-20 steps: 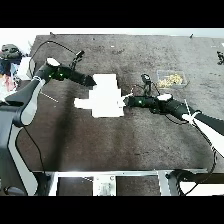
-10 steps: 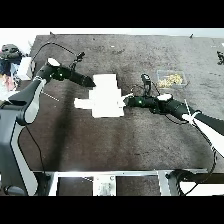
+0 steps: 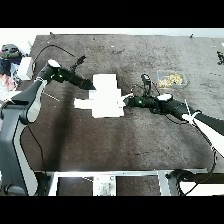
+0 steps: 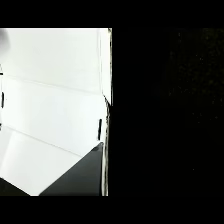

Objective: Fold the box and place the chain.

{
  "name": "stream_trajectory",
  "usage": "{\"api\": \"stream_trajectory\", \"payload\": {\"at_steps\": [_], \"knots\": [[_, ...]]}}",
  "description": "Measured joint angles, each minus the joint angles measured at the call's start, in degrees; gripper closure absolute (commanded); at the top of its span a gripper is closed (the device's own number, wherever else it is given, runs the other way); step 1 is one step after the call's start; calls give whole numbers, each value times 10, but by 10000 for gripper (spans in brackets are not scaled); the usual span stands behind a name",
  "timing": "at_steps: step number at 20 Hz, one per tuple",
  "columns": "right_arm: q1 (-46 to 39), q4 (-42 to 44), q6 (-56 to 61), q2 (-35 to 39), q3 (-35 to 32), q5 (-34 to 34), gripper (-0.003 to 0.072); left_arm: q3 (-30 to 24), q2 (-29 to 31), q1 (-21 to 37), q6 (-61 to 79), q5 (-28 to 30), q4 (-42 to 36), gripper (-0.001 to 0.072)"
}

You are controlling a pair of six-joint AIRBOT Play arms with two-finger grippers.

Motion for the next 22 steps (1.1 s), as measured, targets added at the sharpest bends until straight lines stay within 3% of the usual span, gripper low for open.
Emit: {"api": "stream_trajectory", "payload": {"at_steps": [3,4,6,7,12,13,15,16,18,19,20,22], "knots": [[0,0,-2,0,0,1,676,1,-14,-1,9,-22,-40,240],[0,0,-3,0,0,1,676,1,-17,-2,13,-28,-47,302],[0,0,-4,0,0,1,676,1,-20,-4,19,-38,-58,335],[0,0,-4,0,0,1,676,1,-21,-6,22,-42,-59,415],[0,0,-4,0,0,1,676,1,-24,-8,43,-59,-55,465],[0,0,-5,0,0,1,676,1,-24,-8,50,-64,-55,506],[0,-1,-4,0,0,1,676,1,-24,-9,66,-72,-54,660],[0,-1,-4,0,0,1,676,1,-24,-9,74,-74,-54,696],[0,-2,-5,0,0,1,672,1,-24,-9,92,-77,-54,697],[0,-2,-4,0,0,1,477,1,-24,-9,102,-77,-54,697],[0,-5,-5,0,0,0,234,1,-24,-9,111,-76,-54,697],[-4,-4,-7,0,0,7,222,1,-24,-9,134,-70,-54,697]]}}
